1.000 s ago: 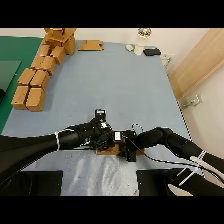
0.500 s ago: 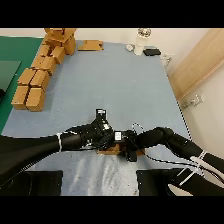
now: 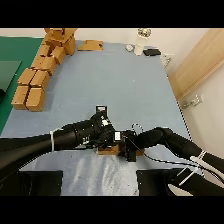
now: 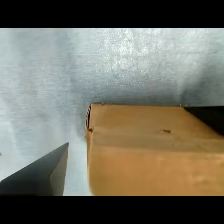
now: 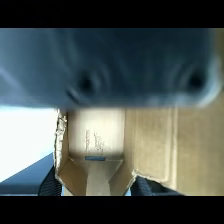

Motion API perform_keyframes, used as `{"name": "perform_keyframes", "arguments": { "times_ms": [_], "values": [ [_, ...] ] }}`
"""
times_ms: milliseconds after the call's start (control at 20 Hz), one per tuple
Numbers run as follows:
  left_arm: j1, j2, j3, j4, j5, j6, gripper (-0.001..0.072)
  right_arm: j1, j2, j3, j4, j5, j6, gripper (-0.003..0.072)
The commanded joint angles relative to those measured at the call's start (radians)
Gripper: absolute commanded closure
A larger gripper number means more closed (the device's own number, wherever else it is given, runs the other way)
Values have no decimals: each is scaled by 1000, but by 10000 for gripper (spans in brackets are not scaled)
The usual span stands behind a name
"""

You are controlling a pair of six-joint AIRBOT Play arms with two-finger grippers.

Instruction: Fold the box.

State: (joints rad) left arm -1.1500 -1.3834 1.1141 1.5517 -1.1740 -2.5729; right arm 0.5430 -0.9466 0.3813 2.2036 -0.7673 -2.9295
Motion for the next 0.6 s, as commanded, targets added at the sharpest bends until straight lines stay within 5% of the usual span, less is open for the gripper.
{"name": "perform_keyframes", "arguments": {
  "times_ms": [0,250,300,400,550],
  "values": [
    [11,50,2,9,-53,16,221,0,1,0,-1,-1,1,184],
    [41,127,2,17,-143,47,251,0,1,0,-1,-1,1,184],
    [49,138,2,17,-167,53,297,0,1,0,-1,-1,1,185],
    [64,149,2,16,-231,92,645,0,1,0,-1,-1,1,184],
    [74,172,2,13,-254,217,698,0,1,0,-1,-1,1,184]
  ]
}}
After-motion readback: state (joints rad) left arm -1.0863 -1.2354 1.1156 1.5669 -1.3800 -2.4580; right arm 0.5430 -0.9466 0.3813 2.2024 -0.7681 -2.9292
